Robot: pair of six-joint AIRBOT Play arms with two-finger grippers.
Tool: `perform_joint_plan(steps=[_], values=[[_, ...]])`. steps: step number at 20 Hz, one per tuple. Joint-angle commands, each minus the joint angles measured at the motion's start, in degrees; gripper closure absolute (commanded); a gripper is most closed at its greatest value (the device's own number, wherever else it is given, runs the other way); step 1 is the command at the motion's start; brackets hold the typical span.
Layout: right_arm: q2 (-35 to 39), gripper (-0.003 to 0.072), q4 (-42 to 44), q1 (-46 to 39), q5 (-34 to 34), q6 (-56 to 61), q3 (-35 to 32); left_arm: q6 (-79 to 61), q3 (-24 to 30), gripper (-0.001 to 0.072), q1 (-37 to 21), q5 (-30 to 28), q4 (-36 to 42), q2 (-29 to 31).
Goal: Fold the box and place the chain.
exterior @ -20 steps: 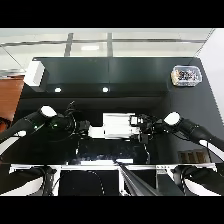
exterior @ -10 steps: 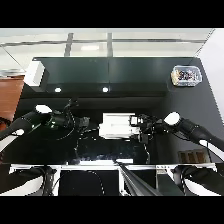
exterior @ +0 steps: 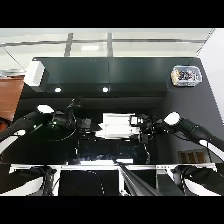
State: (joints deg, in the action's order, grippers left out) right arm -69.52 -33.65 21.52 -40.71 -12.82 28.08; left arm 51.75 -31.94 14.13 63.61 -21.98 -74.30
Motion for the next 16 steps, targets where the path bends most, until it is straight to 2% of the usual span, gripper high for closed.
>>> perform_joint_plan(steps=[1, 2, 5, 7, 10, 16], values=[[-0.04, 0.0330, 0.02, 0.02, -0.02, 0.02, 0.00, 1.31, -2.16, 0.0203, 2.84, -0.50, -0.42, -0.02], [-0.04, 0.0330, 0.02, 0.02, 0.00, 0.02, 0.00, 5.40, -3.67, 0.0203, 3.74, -0.59, -2.32, -0.02], [-0.04, 0.0330, 0.02, 0.02, 0.00, 0.02, 0.00, 22.01, -10.56, 0.0203, 7.10, -0.35, -17.68, 0.07], [-0.04, 0.0330, 0.02, 0.02, 0.00, 0.02, 0.00, 27.12, -14.25, 0.0203, 10.14, -0.46, -23.41, 0.09], [-0.04, 0.0330, 0.04, 0.02, 0.02, 0.04, -0.02, 29.79, -17.16, 0.0207, 13.35, -0.63, -24.50, 0.07], [-0.04, 0.0330, 0.07, 0.02, 0.04, 0.04, -0.02, 34.88, -17.46, 0.0225, 16.37, -3.91, -27.36, 0.04]])
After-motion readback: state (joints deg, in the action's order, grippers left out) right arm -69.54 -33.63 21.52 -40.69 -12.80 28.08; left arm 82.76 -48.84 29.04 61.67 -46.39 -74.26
